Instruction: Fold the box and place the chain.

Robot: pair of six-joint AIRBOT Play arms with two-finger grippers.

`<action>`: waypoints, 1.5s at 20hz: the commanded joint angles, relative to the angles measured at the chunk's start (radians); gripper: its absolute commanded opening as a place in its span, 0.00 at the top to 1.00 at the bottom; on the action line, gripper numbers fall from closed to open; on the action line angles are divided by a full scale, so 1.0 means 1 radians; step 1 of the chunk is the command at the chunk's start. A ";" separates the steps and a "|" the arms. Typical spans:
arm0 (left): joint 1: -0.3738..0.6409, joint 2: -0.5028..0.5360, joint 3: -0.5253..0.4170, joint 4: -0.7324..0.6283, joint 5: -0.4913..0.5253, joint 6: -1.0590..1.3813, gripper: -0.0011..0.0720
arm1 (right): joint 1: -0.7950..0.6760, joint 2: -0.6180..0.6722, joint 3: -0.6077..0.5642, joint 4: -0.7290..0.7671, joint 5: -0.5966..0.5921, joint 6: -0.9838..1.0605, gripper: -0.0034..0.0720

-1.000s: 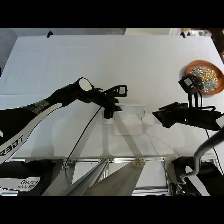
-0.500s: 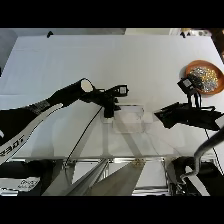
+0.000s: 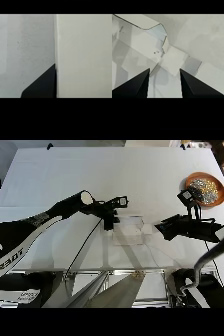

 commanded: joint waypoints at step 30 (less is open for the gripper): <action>-0.036 -0.002 0.000 -0.031 0.002 0.130 0.98 | 0.001 0.001 0.000 0.000 0.001 0.000 0.41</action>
